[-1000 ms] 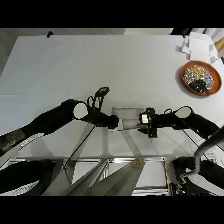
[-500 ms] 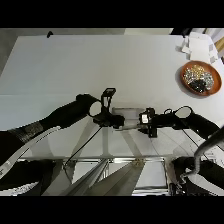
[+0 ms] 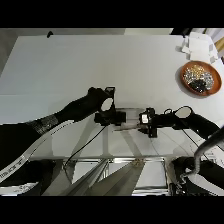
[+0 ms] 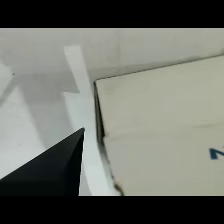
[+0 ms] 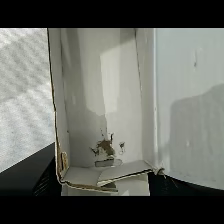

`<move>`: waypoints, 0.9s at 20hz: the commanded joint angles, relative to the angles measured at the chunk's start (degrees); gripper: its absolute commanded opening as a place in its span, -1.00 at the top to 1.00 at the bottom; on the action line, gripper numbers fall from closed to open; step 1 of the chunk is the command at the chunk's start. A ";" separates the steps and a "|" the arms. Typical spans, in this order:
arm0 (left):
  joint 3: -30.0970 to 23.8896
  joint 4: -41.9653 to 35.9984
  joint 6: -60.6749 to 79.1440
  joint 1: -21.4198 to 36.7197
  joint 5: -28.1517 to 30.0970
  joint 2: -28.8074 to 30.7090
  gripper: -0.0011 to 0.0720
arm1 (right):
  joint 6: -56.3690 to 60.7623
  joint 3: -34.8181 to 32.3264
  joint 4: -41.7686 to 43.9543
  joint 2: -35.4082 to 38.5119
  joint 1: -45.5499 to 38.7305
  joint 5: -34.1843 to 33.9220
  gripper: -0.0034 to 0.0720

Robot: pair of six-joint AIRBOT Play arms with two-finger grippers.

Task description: Fold the box and place the chain.

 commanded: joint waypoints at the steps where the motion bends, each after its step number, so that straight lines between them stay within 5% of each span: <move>1: 1.22 5.40 -8.61 -1.09 -1.66 -1.05 -0.16 | 0.00 -0.02 0.00 -0.04 0.00 0.00 0.06; 18: 1.20 6.34 -9.79 -4.31 5.99 -2.40 -0.15 | 0.00 -0.02 0.00 -0.04 0.00 0.00 0.06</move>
